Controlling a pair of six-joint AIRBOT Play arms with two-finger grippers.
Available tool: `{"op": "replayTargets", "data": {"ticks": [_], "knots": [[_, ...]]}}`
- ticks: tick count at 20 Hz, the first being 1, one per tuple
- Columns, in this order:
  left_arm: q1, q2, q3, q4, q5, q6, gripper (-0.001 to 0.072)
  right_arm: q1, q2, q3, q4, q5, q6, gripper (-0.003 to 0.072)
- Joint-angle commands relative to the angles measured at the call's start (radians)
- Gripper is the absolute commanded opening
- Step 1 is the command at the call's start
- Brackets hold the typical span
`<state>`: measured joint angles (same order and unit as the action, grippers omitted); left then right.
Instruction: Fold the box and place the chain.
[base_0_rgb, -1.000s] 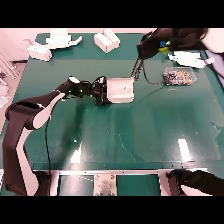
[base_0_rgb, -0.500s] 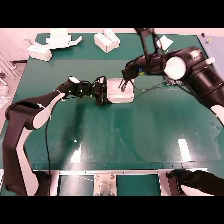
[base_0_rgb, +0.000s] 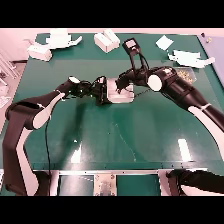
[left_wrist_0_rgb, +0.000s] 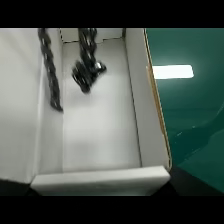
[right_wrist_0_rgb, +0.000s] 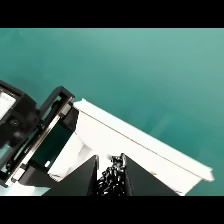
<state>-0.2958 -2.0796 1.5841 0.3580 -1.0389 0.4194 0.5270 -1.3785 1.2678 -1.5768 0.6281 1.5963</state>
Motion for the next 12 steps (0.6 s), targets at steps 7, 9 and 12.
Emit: {"op": "replayTargets", "data": {"ticks": [7, 9, 12], "knots": [[0.0, 0.001, 0.0, 0.0, 0.002, 0.0, 0.0545, -0.001, -0.114, -0.004, 0.016, -0.019, 0.0, 0.0447], [0.0, 0.001, 0.0, 0.0, 0.002, 0.0, 0.0545, -0.001, -0.109, 0.002, -0.021, -0.019, 0.0, 0.0448], [0.0, 0.001, 0.0, 0.0, 0.001, 0.0, 0.0545, -0.022, -0.076, 0.014, -0.044, 0.011, 0.0, 0.0448]]}}
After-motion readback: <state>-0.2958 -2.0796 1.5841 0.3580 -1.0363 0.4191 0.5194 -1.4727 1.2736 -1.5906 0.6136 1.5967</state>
